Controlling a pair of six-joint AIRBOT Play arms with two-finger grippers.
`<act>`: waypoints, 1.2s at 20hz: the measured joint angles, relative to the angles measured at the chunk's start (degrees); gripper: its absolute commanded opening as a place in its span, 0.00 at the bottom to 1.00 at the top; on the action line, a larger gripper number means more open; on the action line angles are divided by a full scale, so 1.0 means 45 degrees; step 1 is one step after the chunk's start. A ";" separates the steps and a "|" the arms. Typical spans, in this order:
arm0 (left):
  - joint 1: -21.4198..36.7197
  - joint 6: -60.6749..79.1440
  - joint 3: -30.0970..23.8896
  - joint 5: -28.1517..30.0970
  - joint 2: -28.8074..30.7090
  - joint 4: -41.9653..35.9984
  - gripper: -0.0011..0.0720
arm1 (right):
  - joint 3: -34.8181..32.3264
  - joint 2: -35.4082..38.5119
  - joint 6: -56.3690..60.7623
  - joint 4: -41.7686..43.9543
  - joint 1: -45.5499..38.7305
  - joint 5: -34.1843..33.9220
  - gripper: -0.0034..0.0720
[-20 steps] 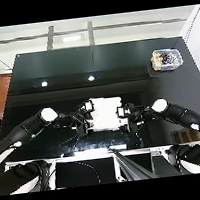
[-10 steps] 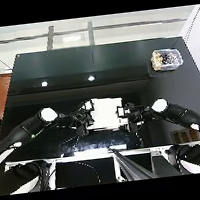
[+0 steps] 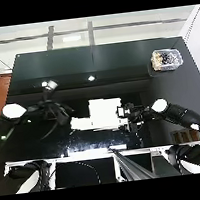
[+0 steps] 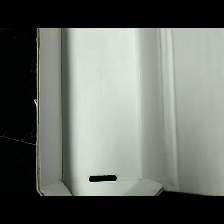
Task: Fold the box and place the chain.
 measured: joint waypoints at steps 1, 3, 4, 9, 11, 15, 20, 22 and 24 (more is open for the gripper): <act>0.0894 -0.1443 -0.0039 -0.0461 0.0136 0.0282 0.05 | 0.0005 0.0000 -0.0005 0.0000 0.0000 0.0000 0.75; 0.2322 -0.3453 -0.0248 -0.1146 0.0287 0.0641 0.05 | 0.0000 0.0000 -0.0005 0.0000 0.0000 0.0000 0.75; 0.2841 -0.4464 -0.0461 -0.1336 0.0311 0.0753 0.05 | 0.0005 0.0000 -0.0005 0.0000 0.0000 0.0000 0.75; 0.3483 -0.7514 -0.1875 -0.1603 -0.0175 0.0418 0.05 | 0.0000 0.0000 -0.0005 -0.0005 0.0000 0.0000 0.75; 0.3011 -0.7873 -0.2205 -0.1554 -0.0563 -0.0102 0.05 | 0.0000 0.0000 -0.0005 -0.0005 0.0000 0.0000 0.75; 0.1690 -0.7932 -0.2467 -0.0763 -0.1292 -0.1263 0.05 | 0.0005 0.0000 -0.0005 -0.0005 0.0000 0.0000 0.75; 0.0219 -0.6994 -0.2545 -0.0117 -0.1991 -0.2399 0.05 | 0.0005 0.0000 -0.0010 -0.0005 0.0000 0.0000 0.75; -0.0102 -0.6402 -0.2535 -0.0073 -0.2161 -0.2783 0.06 | 0.0005 0.0000 -0.0005 -0.0005 0.0000 0.0000 0.75; -0.0287 -0.5693 -0.2433 -0.0165 -0.2268 -0.2997 0.47 | 0.0000 0.0000 -0.0005 -0.0005 0.0000 -0.0005 0.75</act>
